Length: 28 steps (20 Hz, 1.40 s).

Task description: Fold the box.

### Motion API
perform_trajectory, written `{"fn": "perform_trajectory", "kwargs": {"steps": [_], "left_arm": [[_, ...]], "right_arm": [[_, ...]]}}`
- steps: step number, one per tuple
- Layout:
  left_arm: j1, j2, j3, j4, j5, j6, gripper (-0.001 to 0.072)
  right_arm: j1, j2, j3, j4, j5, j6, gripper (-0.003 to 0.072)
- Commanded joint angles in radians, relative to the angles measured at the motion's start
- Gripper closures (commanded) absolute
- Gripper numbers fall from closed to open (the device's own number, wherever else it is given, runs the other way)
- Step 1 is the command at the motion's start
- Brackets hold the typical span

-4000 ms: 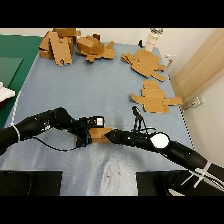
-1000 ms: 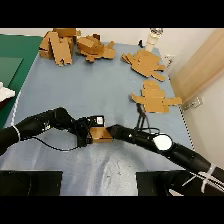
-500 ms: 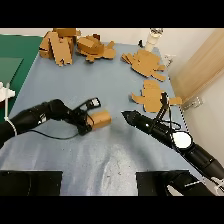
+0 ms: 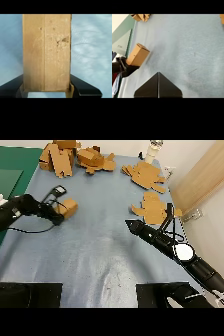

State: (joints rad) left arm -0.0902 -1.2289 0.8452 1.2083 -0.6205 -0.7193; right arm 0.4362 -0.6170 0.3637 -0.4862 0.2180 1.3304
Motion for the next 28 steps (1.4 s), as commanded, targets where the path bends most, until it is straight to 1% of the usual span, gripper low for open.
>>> {"fn": "perform_trajectory", "kwargs": {"steps": [1,5,7,8,9,10,14,17,19,21,23,24,25,27,28], "left_arm": [[0.172,0.001,0.003,0.027,0.039,-0.014,0.0278],[0.306,0.000,0.003,0.026,0.043,-0.015,0.0278],[0.344,0.000,0.003,0.026,0.042,-0.015,0.0278],[0.356,0.001,0.003,0.026,0.039,-0.015,0.0266],[0.362,0.001,0.003,0.026,0.037,-0.016,0.0027],[0.369,0.001,0.003,0.026,0.038,-0.039,-0.0009],[0.383,0.004,0.004,0.025,0.029,-0.120,-0.0009],[0.383,0.028,0.027,0.025,-0.017,-0.154,-0.0009],[0.383,0.059,0.069,0.017,-0.074,-0.154,-0.0009],[0.382,0.100,0.116,-0.042,-0.155,-0.152,-0.0009],[0.354,0.128,0.149,-0.108,-0.222,-0.153,-0.0008],[0.324,0.138,0.155,-0.125,-0.242,-0.153,-0.0007],[0.278,0.145,0.155,-0.143,-0.257,-0.153,0.0010],[0.167,0.145,0.155,-0.179,-0.291,-0.153,0.0516],[0.101,0.144,0.155,-0.185,-0.290,-0.162,0.0704]], "right_arm": [[-0.001,0.001,0.001,-0.001,-0.014,0.000,0.0685],[-0.001,0.001,0.001,-0.001,-0.014,0.000,0.0684],[0.000,0.001,0.001,-0.001,-0.014,0.000,0.0684],[0.000,0.001,0.001,0.000,-0.013,0.000,0.0685],[0.000,0.001,0.001,0.000,-0.013,0.000,0.0684],[0.000,0.001,0.001,0.000,-0.013,0.000,0.0684],[0.000,0.001,0.001,0.000,-0.005,0.000,0.0683],[0.000,0.001,0.001,-0.008,0.026,0.000,0.0683],[0.000,0.001,0.001,-0.025,0.048,0.000,0.0684],[0.000,0.001,0.001,-0.042,0.055,0.000,0.0683],[0.000,-0.007,0.009,-0.048,0.055,0.000,0.0683],[-0.001,-0.023,0.025,-0.068,0.063,0.000,0.0683],[-0.001,-0.052,0.051,-0.098,0.070,0.000,0.0683],[-0.001,-0.142,0.134,-0.166,0.093,0.000,0.0683],[-0.004,-0.198,0.182,-0.201,0.110,0.000,0.0683]]}}
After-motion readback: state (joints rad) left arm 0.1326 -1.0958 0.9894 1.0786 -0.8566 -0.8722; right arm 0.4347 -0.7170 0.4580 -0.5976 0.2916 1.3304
